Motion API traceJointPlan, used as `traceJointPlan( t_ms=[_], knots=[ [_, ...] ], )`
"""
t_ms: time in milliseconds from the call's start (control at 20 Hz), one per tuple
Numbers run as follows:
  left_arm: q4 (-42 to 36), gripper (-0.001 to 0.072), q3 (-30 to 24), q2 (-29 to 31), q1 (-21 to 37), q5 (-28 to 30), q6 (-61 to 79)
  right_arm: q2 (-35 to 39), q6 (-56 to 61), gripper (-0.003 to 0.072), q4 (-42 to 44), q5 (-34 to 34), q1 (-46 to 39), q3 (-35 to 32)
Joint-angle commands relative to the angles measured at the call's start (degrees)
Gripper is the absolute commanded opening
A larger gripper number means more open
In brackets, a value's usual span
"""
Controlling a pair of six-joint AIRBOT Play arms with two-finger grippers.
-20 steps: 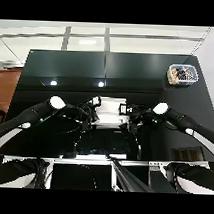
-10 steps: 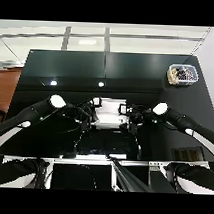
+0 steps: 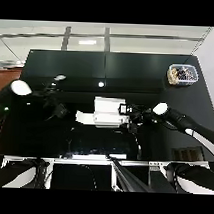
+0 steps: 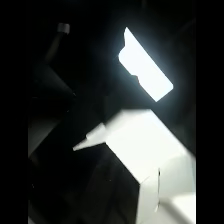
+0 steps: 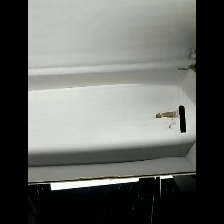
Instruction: Fold the box and place the chain.
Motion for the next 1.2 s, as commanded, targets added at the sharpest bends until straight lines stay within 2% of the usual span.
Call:
traceJointPlan(
  t_ms=[0, 100, 200, 300, 450, 550, 800, 1150],
  knots=[
    [-14.2, 0.0031, -6.9, -0.6, 13.7, -1.0, -15.0, 0.0, 0.0, 0.0424, 0.0, 0.3, 0.0, 0.0],
    [-19.8, 0.0029, -9.3, -4.5, 16.2, -1.3, -16.4, 0.0, 0.0, 0.0424, 0.0, 1.0, 0.0, 0.0],
    [-20.2, 0.0029, -9.1, -9.2, 14.6, -1.2, -16.4, 0.0, 0.0, 0.0424, 0.0, 1.6, 0.0, 0.0],
    [-21.3, 0.0028, -9.0, -12.2, 10.2, -0.2, -16.0, 0.0, 0.0, 0.0424, 0.0, 1.8, 0.0, 0.0],
    [-21.2, 0.0029, -8.5, -14.4, 2.4, 4.7, -17.6, 0.0, 0.0, 0.0424, 0.0, 1.8, 0.0, 0.0],
    [-21.0, 0.0028, -6.1, -16.3, -0.2, 4.6, -17.6, 0.0, 0.0, 0.0424, 0.0, 1.8, 0.0, 0.0],
    [-20.9, 0.0029, -1.5, -18.5, -7.4, 5.0, -17.9, 0.0, 0.0, 0.0425, 0.0, 1.8, 0.0, 0.0],
    [-20.9, 0.0031, 1.6, -18.5, -7.2, 1.8, -18.0, 0.0, 0.0, 0.0425, 0.0, 1.8, 0.0, 0.0]
  ],
)
